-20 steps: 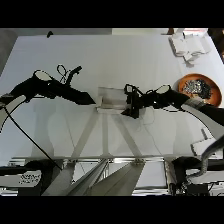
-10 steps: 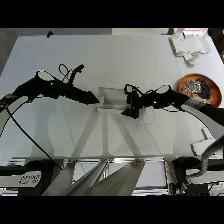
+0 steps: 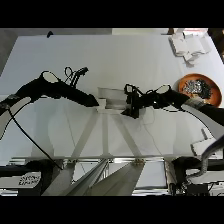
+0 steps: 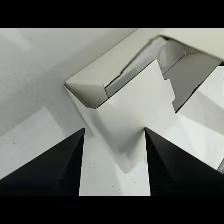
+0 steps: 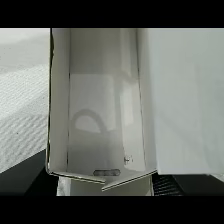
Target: Fold the box and place the chain.
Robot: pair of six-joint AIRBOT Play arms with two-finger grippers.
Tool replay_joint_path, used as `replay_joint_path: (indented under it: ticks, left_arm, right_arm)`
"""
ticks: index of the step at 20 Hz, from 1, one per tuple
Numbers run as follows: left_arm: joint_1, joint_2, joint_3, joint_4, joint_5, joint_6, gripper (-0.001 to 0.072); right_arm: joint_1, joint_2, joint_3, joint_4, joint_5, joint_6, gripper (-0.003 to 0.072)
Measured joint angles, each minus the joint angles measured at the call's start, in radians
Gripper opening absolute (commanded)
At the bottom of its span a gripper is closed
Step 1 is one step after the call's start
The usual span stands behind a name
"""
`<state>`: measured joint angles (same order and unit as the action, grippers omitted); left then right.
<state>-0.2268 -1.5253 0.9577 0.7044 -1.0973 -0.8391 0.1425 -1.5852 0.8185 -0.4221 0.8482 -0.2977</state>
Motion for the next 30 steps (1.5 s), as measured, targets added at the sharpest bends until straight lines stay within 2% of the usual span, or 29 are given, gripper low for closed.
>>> replay_joint_path:
  ticks: [7,14,17,30]
  left_arm:
    - [-0.025,0.002,-0.001,0.051,0.083,-0.021,0.0418]
    - [-0.036,0.010,-0.001,0.057,0.118,-0.041,0.0421]
    - [-0.037,0.027,-0.002,0.068,0.134,-0.064,0.0518]
    - [-0.087,0.036,-0.001,0.105,0.185,-0.178,0.0516]
  right_arm:
    - [0.000,0.000,0.000,0.003,-0.003,0.003,0.0470]
    - [0.000,0.000,0.000,0.002,-0.001,0.002,0.0470]
    - [0.000,0.000,0.000,0.004,0.000,0.002,0.0470]
    - [0.000,0.000,0.000,-0.002,0.003,-0.001,0.0470]
